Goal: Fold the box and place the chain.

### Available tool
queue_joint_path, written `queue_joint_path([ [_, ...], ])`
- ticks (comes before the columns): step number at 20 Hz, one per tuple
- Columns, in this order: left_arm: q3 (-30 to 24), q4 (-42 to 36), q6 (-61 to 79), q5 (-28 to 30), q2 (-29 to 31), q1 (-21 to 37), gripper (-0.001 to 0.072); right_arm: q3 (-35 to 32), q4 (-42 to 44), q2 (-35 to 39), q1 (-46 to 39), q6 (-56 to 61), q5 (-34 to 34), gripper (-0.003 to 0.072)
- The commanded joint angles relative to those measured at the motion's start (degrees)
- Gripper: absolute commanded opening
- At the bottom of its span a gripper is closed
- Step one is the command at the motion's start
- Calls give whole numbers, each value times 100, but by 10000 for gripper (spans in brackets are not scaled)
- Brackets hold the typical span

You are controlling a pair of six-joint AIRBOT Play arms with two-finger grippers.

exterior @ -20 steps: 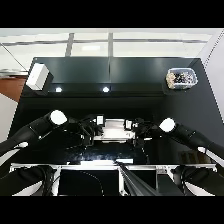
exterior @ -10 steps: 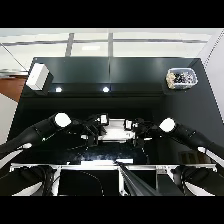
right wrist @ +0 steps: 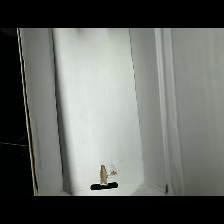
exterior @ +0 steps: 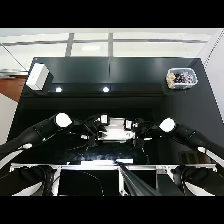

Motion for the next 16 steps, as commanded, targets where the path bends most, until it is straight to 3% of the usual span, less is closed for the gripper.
queue_joint_path([
  [1,2,11,33,-13,7,-2,32,-4,0,0,2,0,4,542],
  [4,4,52,2,-13,321,63,26,-4,0,0,0,0,4,543],
  [7,4,109,-140,-275,1045,494,26,-4,0,0,0,0,4,542],
  [10,4,352,-1095,-1008,1810,1436,26,-4,0,0,0,0,4,543],
  [12,2,922,-2634,-1060,2245,2179,26,-4,0,0,0,0,4,542],
  [14,2,1482,-4151,-1296,2448,2922,28,-4,2,0,0,2,7,542],
  [16,-7,1565,-4513,-1749,2463,3600,26,-4,0,0,2,2,7,543],
])
